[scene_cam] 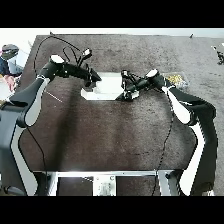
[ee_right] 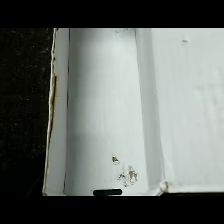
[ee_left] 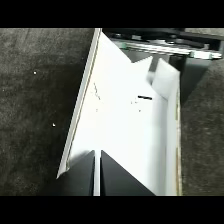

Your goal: Fold the box and place the chain.

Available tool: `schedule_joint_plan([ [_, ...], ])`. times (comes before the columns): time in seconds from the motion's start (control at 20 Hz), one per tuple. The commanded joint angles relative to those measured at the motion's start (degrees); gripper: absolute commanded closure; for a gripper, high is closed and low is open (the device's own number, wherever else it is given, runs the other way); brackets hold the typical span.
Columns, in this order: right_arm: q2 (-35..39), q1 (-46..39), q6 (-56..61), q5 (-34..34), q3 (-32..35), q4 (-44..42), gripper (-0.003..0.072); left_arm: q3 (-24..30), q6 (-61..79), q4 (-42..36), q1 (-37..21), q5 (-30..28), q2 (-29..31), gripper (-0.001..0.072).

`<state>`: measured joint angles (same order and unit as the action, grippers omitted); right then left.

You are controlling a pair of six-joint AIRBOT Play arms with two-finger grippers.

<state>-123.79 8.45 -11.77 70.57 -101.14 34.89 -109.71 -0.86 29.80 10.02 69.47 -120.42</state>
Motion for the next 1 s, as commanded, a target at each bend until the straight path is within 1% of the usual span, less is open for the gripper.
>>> schedule_joint_plan([
  [0.0,0.0,0.1,0.0,0.0,0.0,0.0,0.0225,0.0,-0.6,-0.2,0.0,-2.2,-2.3,0.0668],
  [0.2,0.0,0.1,0.0,0.0,0.0,0.0,0.0225,0.0,-0.6,-0.2,0.0,-2.6,-4.4,0.0668],
  [0.5,0.0,0.1,0.0,0.0,0.0,0.0,0.0225,0.0,-0.6,-0.3,0.0,-2.3,-4.5,0.067],
  [0.55,0.0,0.1,0.0,0.0,0.0,0.0,0.0225,0.0,-0.6,-0.3,0.0,-2.4,-4.2,0.0673],
  [0.6,0.0,0.1,0.0,0.0,0.0,0.0,0.0225,-0.1,-0.5,-0.3,-0.1,-2.4,-3.9,0.0698],
  [0.7,0.0,0.1,0.0,0.0,0.0,0.0,0.0225,-0.3,-0.6,-1.2,-0.7,-2.1,-1.9,0.0699],
  [0.8,0.0,0.1,0.0,0.0,0.0,0.0,0.0225,-0.3,-0.6,-1.1,-1.6,-0.4,0.7,0.0698],
  [0.95,0.0,0.1,0.0,0.0,0.0,0.0,0.0225,-0.8,-0.6,1.8,-3.1,6.8,3.9,0.0698],
])
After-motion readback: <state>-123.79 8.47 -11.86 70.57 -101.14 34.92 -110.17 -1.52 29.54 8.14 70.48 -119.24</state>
